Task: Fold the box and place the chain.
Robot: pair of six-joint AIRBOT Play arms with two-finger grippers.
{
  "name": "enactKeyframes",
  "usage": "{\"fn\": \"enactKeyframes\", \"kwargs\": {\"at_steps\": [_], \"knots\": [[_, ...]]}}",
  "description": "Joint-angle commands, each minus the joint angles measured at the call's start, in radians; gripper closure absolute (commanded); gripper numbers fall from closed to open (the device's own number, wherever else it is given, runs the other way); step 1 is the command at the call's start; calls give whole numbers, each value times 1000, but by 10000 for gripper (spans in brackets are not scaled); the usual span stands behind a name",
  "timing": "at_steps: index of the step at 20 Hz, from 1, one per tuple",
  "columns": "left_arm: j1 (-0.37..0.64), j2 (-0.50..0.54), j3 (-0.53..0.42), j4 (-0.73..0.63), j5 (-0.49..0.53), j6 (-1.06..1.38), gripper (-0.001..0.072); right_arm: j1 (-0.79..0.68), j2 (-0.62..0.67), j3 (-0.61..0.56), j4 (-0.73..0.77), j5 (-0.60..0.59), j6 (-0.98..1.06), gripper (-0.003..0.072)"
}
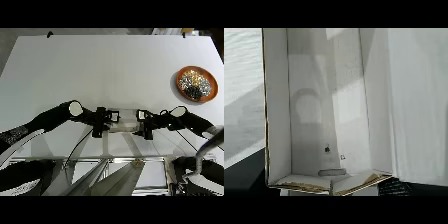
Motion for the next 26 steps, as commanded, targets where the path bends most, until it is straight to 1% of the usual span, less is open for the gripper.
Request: {"fn": "enactKeyframes", "kwargs": {"at_steps": [1,2,3,4,9,10,11,12,14,15,16,17,18,19,20,22,23,26], "knots": [[-23,-2,0,-12,48,-69,500,0,1,0,-1,0,-1,288],[-30,-5,0,-12,49,-82,495,0,1,0,0,0,-1,288],[-36,-11,0,-11,48,-96,438,0,1,0,0,0,-1,288],[-43,-17,0,-11,52,-128,407,0,1,0,0,0,0,288],[-69,-19,0,-11,73,-220,356,0,1,0,0,0,-1,288],[-69,-19,0,-10,73,-237,308,0,1,0,0,0,-1,288],[-69,-19,0,-7,73,-263,210,0,1,0,0,0,-1,288],[-69,-19,0,-3,72,-287,177,0,1,0,0,0,-1,288],[-68,-17,0,1,63,-315,180,0,1,0,0,0,-1,288],[-67,-15,0,1,54,-315,198,0,1,0,0,0,-1,288],[-66,-10,0,1,42,-315,266,0,1,0,0,0,-1,288],[-66,0,0,12,29,-328,408,0,1,0,0,0,-1,288],[-66,13,0,25,10,-347,575,0,1,0,0,1,-1,288],[-66,30,0,46,-19,-369,654,0,1,0,0,1,-1,288],[-65,53,0,91,-63,-409,698,0,1,0,0,1,-1,288],[-56,107,0,197,-129,-536,706,0,1,0,0,0,-1,288],[-35,137,0,227,-145,-618,706,0,1,0,0,1,-1,288],[61,261,0,268,-150,-871,706,0,1,0,0,0,0,288]]}}
